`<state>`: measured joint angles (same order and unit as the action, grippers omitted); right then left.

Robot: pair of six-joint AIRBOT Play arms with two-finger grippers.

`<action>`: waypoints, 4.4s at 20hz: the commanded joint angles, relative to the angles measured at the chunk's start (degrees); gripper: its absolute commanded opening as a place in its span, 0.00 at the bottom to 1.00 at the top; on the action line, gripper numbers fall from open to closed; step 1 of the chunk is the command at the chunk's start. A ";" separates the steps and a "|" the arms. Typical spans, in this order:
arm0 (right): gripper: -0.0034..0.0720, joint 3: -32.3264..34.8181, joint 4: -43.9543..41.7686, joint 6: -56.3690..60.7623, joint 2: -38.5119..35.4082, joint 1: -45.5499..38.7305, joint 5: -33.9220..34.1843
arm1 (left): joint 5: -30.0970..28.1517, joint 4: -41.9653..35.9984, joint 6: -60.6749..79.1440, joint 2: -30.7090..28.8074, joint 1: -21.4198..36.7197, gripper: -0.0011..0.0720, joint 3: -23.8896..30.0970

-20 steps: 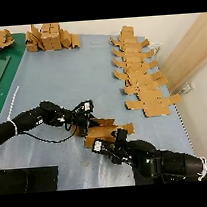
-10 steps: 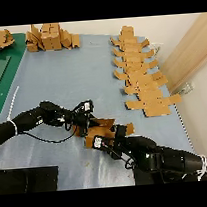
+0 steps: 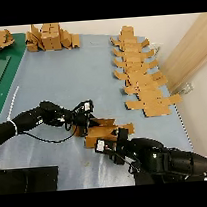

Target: Fold the box.

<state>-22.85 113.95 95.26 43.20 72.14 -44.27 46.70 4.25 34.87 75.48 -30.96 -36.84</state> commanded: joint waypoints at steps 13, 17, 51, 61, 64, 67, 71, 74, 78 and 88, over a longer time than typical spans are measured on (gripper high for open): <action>0.99 4.15 9.86 4.35 2.86 0.50 6.78 | -0.02 0.00 0.02 0.00 -0.04 0.03 0.00; 0.99 4.17 10.93 4.39 2.91 -2.38 7.52 | -0.02 0.02 0.02 0.00 -0.04 0.03 0.00; 0.99 4.94 -21.14 -28.98 -0.28 -27.06 22.56 | -0.02 0.02 0.02 0.00 -0.04 0.03 0.00; 0.99 0.52 -67.95 -88.06 7.69 -45.09 8.37 | -0.02 0.02 0.02 0.00 -0.04 0.03 0.00; 0.99 -3.85 -68.96 -93.50 13.88 -47.36 4.39 | -0.02 0.02 0.02 0.00 -0.04 0.03 0.00; 0.99 -4.87 -68.63 -94.40 16.96 -48.61 3.74 | -0.02 0.02 0.02 0.00 -0.04 0.03 0.00; 0.98 -4.85 -65.88 -93.74 17.03 -48.65 3.67 | -0.02 0.02 0.02 0.00 -0.04 0.03 0.00; 0.98 -4.87 -65.94 -93.77 17.03 -48.57 3.69 | -0.02 0.02 0.02 0.00 -0.04 0.03 0.00; 0.98 -4.87 -65.96 -93.79 17.11 -48.57 3.76 | -0.02 0.00 0.02 0.00 -0.04 0.03 0.00; 0.97 -4.87 -66.88 -97.31 20.48 -48.57 4.22 | -0.02 0.00 0.02 0.00 -0.04 0.03 0.00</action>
<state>-27.70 47.31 -0.95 62.70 23.57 -40.10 46.72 4.25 34.87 75.50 -30.96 -36.84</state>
